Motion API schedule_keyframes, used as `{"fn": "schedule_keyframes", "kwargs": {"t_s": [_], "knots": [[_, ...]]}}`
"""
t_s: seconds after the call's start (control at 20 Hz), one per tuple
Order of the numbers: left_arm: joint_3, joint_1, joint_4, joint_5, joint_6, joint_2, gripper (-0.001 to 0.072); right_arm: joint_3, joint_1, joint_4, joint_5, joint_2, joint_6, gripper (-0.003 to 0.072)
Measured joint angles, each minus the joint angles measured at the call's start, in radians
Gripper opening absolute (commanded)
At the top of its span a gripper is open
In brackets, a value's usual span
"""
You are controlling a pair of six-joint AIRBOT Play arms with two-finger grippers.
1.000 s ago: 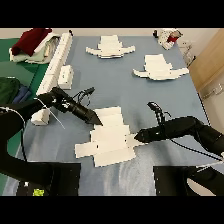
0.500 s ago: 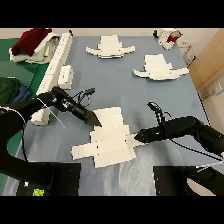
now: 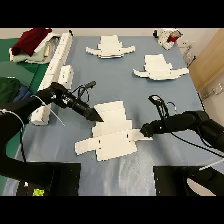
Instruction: Fold the box.
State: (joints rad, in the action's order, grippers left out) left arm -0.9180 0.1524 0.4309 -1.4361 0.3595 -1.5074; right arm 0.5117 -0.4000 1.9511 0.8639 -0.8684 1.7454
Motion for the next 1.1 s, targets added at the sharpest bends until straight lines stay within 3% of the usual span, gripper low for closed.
{"fn": "schedule_keyframes", "kwargs": {"t_s": [0.05, 0.2, 0.35, 0.55, 0.85, 1.1], "knots": [[-0.005, 0.011, -0.006, 0.009, -0.042, 0.019, 0.001, 0.021, 0.001, -0.101, -0.001, 0.0, -0.07, 0.0609], [-0.012, 0.052, -0.008, 0.078, -0.142, 0.077, 0.0008, 0.087, 0.015, -0.353, -0.004, 0.0, -0.293, 0.0609], [0.0, 0.116, -0.002, 0.17, -0.227, 0.147, 0.0007, 0.142, 0.043, -0.493, -0.009, 0.0, -0.46, 0.0607], [0.098, 0.227, 0.002, 0.364, -0.319, 0.287, 0.0008, 0.17, 0.071, -0.562, -0.009, -0.006, -0.566, 0.059], [0.338, 0.427, 0.001, 0.711, -0.447, 0.536, 0.0011, 0.179, 0.082, -0.578, -0.01, -0.043, -0.628, 0.059], [0.458, 0.546, 0.001, 0.932, -0.476, 0.613, 0.0013, 0.18, 0.082, -0.558, -0.01, -0.063, -0.642, 0.0591]]}}
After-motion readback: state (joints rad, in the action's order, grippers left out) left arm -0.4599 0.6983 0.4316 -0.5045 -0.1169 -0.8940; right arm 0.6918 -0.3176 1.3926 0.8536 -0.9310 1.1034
